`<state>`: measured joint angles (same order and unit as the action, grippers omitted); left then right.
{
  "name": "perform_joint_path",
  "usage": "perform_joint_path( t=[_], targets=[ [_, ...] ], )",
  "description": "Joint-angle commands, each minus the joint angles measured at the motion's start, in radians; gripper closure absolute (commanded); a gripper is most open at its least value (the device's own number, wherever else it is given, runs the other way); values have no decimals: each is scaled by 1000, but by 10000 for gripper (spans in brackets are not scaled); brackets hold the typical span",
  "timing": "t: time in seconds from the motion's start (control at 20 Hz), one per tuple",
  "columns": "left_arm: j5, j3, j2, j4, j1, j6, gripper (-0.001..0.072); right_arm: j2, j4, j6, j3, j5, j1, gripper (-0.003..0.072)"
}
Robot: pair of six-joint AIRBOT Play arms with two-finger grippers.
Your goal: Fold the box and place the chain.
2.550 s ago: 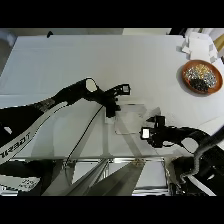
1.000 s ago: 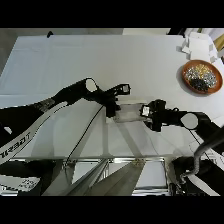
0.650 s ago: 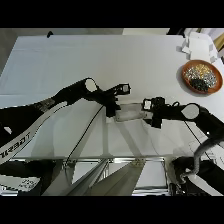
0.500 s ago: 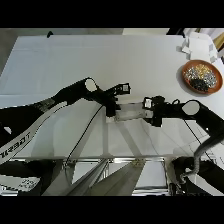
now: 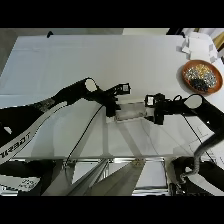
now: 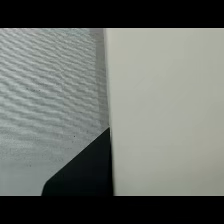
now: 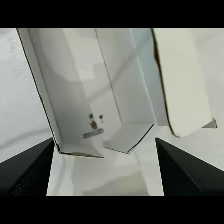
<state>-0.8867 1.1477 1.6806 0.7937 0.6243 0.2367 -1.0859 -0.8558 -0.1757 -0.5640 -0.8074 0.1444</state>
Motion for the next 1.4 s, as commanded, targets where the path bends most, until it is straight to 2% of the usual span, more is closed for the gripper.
perform_joint_path(
  t=[0.0, 0.15, 0.55, 0.75, 0.95, 1.0, 1.05, 1.1, 1.35],
  targets=[
    [0, 1, -1, 1, 1, 0, 698, -28, 31, -55, -7, -9, -2, -1],
    [0, 1, -1, 1, 1, 0, 698, -56, 91, -146, -8, -8, -2, -1],
    [0, 1, -1, 0, 1, 0, 698, -136, 167, -192, -8, -60, -2, 4],
    [0, 1, -1, 0, 1, 0, 698, -174, 153, -192, -7, -73, -2, 54],
    [0, 1, -1, 0, 1, 0, 698, -195, 153, -192, -7, -87, -2, 60],
    [0, 1, -1, 0, 1, 0, 698, -199, 153, -193, -7, -86, -2, 76],
    [0, 1, -1, 0, 1, 0, 698, -203, 153, -193, -8, -85, -2, 150],
    [0, 1, -1, 1, 1, 0, 698, -204, 153, -208, -7, -85, -2, 173],
    [0, 1, -1, 1, 1, 0, 698, -224, 154, -245, -7, -76, -2, 173]
  ],
)
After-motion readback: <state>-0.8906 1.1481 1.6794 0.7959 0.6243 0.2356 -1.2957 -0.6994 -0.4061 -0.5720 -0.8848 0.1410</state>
